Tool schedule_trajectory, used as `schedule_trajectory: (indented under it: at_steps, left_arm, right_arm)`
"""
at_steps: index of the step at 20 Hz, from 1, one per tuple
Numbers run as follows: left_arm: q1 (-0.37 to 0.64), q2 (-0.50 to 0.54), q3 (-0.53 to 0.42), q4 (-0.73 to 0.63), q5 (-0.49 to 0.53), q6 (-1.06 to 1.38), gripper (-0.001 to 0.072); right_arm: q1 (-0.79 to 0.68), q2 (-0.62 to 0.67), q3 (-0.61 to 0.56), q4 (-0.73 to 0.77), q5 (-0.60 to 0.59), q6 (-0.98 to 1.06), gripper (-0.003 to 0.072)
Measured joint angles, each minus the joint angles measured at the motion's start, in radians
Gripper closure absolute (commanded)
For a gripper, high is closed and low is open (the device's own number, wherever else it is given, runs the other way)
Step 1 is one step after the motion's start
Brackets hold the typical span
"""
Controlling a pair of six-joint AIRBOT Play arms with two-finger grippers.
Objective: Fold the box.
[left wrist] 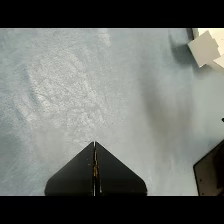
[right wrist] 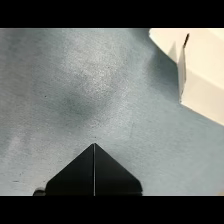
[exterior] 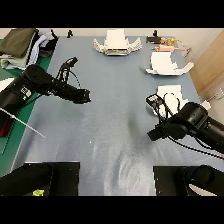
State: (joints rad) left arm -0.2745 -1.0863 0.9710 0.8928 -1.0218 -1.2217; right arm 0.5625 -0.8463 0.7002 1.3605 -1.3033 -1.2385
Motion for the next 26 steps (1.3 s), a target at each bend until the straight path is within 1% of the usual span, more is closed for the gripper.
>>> schedule_trajectory:
  at_steps: [14, 18, 19, 20, 22, 24, 25, 26]
  left_arm:
    - [0.000, -0.004, 0.000, 0.000, 0.000, 0.000, 0.0693]
    - [0.000, -0.004, 0.000, -0.001, 0.002, 0.000, 0.0693]
    - [0.000, -0.004, 0.000, -0.003, 0.006, 0.000, 0.0693]
    - [0.000, -0.004, 0.000, -0.006, 0.014, 0.000, 0.0693]
    - [0.000, -0.004, 0.000, -0.013, 0.034, 0.000, 0.0693]
    - [0.000, -0.004, 0.000, -0.019, 0.056, 0.000, 0.0693]
    - [0.000, -0.004, 0.000, -0.025, 0.066, 0.000, 0.0693]
    - [0.000, -0.004, 0.000, -0.030, 0.076, 0.000, 0.0693]
  right_arm:
    - [0.000, -0.001, -0.001, 0.005, 0.004, 0.000, 0.0684]
    - [0.000, -0.002, -0.001, 0.070, 0.026, 0.048, 0.0683]
    - [0.000, -0.002, 0.000, 0.080, 0.039, 0.084, 0.0634]
    - [-0.004, -0.004, 0.006, 0.076, 0.043, 0.119, 0.0527]
    - [-0.042, -0.016, 0.045, 0.015, 0.039, 0.173, 0.0515]
    - [-0.135, -0.043, 0.117, -0.065, -0.008, 0.182, 0.0513]
    - [-0.208, -0.063, 0.163, -0.104, -0.037, 0.155, 0.0391]
    - [-0.290, -0.086, 0.208, -0.126, -0.058, 0.119, 0.0231]
